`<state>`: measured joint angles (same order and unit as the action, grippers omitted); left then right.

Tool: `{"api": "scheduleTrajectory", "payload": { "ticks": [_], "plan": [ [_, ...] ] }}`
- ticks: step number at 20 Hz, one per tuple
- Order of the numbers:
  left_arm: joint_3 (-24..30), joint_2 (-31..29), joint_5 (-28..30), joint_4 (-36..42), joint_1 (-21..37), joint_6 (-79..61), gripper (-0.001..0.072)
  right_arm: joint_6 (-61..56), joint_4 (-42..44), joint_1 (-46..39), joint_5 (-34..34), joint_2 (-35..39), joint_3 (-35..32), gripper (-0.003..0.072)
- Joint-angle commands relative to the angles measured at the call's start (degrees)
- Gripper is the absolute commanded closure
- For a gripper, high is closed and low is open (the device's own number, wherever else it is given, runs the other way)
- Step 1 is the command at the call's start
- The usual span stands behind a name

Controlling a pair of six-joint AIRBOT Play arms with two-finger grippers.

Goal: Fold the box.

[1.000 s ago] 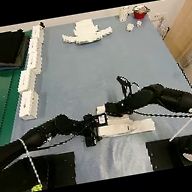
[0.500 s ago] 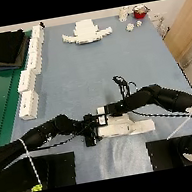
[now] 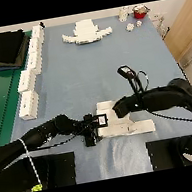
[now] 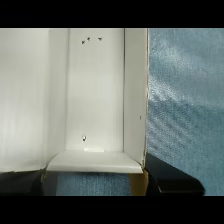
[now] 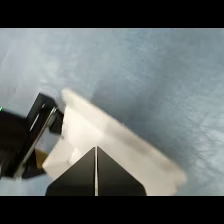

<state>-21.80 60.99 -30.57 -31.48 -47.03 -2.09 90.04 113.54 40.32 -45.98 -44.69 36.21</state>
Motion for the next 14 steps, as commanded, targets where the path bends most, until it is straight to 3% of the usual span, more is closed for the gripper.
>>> {"api": "scheduleTrajectory", "payload": {
  "ticks": [1,3,4,5,6,7,14],
  "plan": [
    [0.0,0.0,0.0,0.0,0.0,0.1,0.02,11.2,-3.9,0.0,-14.0,11.2,-1.1,0.0666],
    [0.0,0.0,0.0,0.0,0.0,0.1,0.02,15.3,-6.0,0.0,-20.3,15.9,-3.2,0.0665],
    [0.0,0.0,0.0,0.0,0.0,0.1,0.02,17.3,-7.7,0.0,-22.3,17.6,-4.6,0.0613],
    [0.0,0.0,0.0,0.0,0.0,0.1,0.02,20.6,-9.9,0.0,-23.2,19.0,-6.3,0.0356],
    [0.0,0.0,0.0,0.0,0.0,0.1,0.02,24.1,-11.4,0.0,-22.9,19.8,-8.0,0.0155],
    [0.0,0.0,0.0,0.0,0.0,0.1,0.02,27.8,-12.5,0.0,-22.3,20.2,-9.9,0.0094],
    [0.0,0.0,0.0,0.0,0.0,0.1,0.02,41.2,-12.4,0.0,-12.3,20.0,-18.5,0.0076]
  ]
}}
